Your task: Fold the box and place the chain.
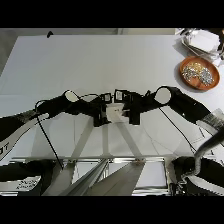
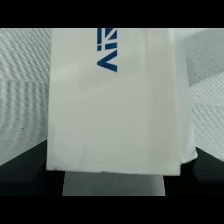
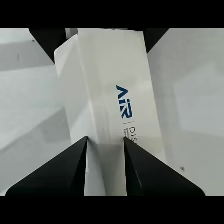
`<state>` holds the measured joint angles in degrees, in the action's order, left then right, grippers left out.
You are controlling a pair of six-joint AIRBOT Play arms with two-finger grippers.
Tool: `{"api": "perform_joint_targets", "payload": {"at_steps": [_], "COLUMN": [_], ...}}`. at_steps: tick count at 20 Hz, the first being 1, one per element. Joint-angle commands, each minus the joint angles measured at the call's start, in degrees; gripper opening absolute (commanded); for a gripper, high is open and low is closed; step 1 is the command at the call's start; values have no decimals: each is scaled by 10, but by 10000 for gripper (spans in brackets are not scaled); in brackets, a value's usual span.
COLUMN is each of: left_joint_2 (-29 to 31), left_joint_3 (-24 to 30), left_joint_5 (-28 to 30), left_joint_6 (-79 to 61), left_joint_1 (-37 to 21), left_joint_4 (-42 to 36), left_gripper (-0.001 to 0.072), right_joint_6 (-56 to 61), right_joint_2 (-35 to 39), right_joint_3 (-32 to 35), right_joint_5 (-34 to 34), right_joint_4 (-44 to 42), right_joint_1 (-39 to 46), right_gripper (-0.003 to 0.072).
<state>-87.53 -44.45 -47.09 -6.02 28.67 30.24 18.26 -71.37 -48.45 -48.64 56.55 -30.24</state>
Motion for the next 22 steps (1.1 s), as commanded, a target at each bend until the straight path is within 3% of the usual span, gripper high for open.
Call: {"api": "perform_joint_targets", "payload": {"at_steps": [1, 13, 22], "left_joint_2": [0, 0, 0], "left_joint_3": [0, 0, 0], "left_joint_5": [-3, -3, -3], "left_joint_6": [-4, -4, -4], "left_joint_1": [0, 0, 0], "left_joint_4": [2, 2, 2], "left_gripper": [432, 432, 432], "right_joint_6": [4, 4, 4], "right_joint_2": [12, 18, 15], "right_joint_3": [0, 0, 0], "right_joint_5": [5, 5, 58], "right_joint_4": [6, -5, -30], "right_joint_1": [0, 0, 0], "right_gripper": [193, 193, 193]}}
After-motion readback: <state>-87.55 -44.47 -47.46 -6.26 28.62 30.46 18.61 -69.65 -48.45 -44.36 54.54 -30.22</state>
